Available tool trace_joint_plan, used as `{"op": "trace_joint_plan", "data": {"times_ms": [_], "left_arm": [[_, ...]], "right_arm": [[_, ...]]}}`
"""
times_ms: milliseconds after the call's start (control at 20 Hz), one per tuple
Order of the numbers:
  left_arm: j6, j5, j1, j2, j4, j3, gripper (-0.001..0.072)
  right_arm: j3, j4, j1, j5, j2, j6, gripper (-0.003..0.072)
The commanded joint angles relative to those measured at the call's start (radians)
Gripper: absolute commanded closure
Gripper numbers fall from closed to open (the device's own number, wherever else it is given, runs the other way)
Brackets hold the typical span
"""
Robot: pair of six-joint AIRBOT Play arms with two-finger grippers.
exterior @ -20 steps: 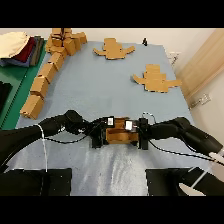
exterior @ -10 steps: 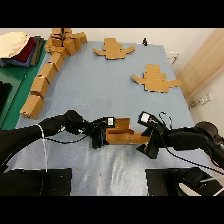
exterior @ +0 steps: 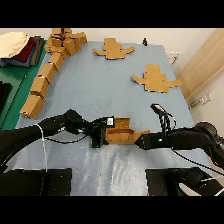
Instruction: Fold the box.
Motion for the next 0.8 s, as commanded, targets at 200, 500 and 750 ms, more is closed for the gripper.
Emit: {"op": "trace_joint_plan", "data": {"times_ms": [200,500,750], "left_arm": [[-0.198,-0.001,0.008,0.067,0.201,0.001,0.0353],[-0.244,0.011,0.006,0.053,0.228,0.0,0.0353],[-0.228,0.019,0.006,0.044,0.227,0.001,0.0353]], "right_arm": [[0.0,0.007,0.001,0.211,-0.003,0.113,0.059],[0.0,0.007,0.001,0.219,-0.003,0.115,0.0591],[0.0,0.047,0.001,0.238,-0.039,0.18,0.0613]]}}
